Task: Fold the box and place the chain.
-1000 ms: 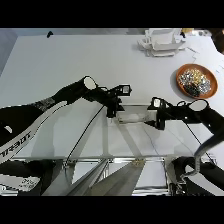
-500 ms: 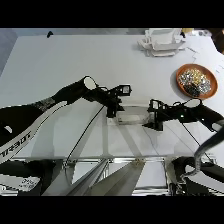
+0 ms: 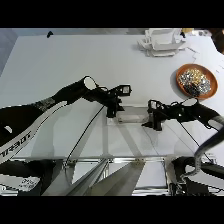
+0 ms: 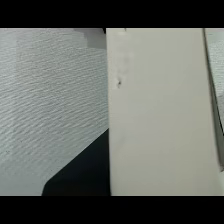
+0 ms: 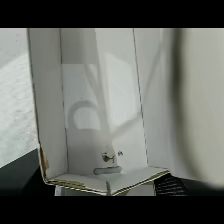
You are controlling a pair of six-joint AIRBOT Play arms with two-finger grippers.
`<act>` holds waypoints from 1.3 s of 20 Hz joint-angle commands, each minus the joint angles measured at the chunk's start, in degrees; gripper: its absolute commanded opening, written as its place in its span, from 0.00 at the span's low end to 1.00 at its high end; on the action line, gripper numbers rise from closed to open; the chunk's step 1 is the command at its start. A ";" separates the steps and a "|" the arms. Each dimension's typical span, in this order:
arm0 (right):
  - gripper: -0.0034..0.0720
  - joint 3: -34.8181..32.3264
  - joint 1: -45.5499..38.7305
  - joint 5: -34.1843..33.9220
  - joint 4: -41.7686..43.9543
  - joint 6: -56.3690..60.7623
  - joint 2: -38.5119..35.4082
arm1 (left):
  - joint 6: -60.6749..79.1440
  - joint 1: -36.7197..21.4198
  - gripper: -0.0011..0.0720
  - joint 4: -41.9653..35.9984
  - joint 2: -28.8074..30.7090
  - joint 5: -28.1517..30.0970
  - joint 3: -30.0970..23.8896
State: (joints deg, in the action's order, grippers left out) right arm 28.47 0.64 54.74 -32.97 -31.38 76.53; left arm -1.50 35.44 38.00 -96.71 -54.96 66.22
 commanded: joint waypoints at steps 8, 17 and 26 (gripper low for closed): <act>0.57 0.11 0.00 -0.13 -0.13 0.00 0.66 | 0.00 0.00 0.03 0.00 0.00 0.07 -0.02; 0.57 0.09 0.00 -0.07 -0.17 0.00 0.61 | 0.00 0.00 0.03 0.00 0.00 0.07 -0.02; 0.57 0.09 0.00 -0.07 -0.20 0.00 0.61 | 0.00 0.00 0.03 0.00 0.00 0.07 -0.02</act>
